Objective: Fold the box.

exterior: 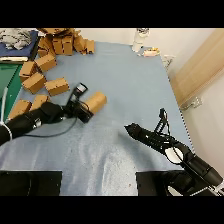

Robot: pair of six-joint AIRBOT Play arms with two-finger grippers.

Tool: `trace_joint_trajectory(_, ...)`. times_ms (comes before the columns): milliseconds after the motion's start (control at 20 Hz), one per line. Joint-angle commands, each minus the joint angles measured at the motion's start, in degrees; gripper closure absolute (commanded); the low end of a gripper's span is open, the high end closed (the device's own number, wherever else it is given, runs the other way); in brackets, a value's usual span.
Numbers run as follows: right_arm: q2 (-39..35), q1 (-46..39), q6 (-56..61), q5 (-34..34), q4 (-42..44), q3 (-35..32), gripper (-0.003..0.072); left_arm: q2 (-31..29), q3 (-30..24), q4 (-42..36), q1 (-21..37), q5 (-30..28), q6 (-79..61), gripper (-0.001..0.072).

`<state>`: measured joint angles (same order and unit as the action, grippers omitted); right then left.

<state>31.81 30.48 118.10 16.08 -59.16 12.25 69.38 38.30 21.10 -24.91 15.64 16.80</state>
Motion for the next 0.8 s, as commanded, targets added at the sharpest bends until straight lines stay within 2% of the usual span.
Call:
trace_joint_trajectory(0, 0.0, 0.0, 0.0, 0.0, 0.0, 0.0, 0.0681, 2.4, 6.9, 3.0, 10.7, 5.1, 8.4, 0.0247)
trace_joint_trajectory(100, 0.0, 0.0, 0.0, -0.1, 0.0, 0.0, 0.0681, 6.2, 13.6, 7.2, 16.7, 9.1, 13.1, 0.0247)
trace_joint_trajectory(250, 0.0, 0.0, 0.0, -0.1, 0.0, 0.0, 0.0681, 14.8, 27.8, 16.8, 22.7, 16.8, 24.0, 0.0247)
trace_joint_trajectory(400, 0.0, 0.0, 0.6, -0.1, 0.0, 0.0, 0.0681, 24.0, 43.4, 25.8, 25.3, 24.4, 33.8, 0.0247)
trace_joint_trajectory(550, 0.0, 0.0, 1.5, -0.1, 0.0, 0.0, 0.0681, 31.4, 56.2, 35.3, 26.3, 26.4, 43.5, 0.0247)
trace_joint_trajectory(650, 0.0, 0.0, 1.5, -0.1, 0.0, 0.0, 0.0681, 35.1, 61.4, 40.9, 26.8, 28.2, 48.1, 0.0247)
trace_joint_trajectory(750, 0.0, 0.0, 1.5, -0.2, 0.0, 0.0, 0.0681, 37.2, 63.3, 43.7, 27.4, 28.9, 49.2, 0.0248)
